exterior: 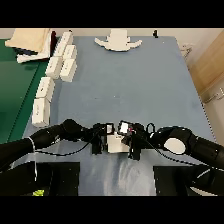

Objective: Fold the box.

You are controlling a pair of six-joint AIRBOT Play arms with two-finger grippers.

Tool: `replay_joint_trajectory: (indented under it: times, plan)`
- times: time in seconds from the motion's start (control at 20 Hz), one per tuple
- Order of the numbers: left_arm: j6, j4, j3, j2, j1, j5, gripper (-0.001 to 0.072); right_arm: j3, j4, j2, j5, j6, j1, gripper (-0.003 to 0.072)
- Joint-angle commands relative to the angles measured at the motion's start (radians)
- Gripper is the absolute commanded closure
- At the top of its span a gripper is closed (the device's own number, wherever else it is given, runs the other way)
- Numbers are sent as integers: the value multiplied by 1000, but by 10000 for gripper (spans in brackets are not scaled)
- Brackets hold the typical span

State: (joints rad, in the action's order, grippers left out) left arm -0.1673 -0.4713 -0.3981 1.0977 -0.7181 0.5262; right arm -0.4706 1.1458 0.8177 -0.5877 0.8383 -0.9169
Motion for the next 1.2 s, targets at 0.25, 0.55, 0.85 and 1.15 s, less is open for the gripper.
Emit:
replay_joint_trajectory:
  times: [0.25, 0.55, 0.85, 1.15]
  plan:
    - [0, 0, 0, -1, 1, 0, 401, 19, 52, -65, 52, -31, -20, 452]
    - [0, 0, 0, -1, 1, 0, 401, 19, 97, -98, 23, -66, -20, 157]
    - [0, 0, 0, -1, 1, 0, 401, 19, 99, -45, -22, -157, -20, 143]
    - [0, 0, 0, -1, 1, -1, 401, 19, 147, -11, -12, -203, -20, 144]
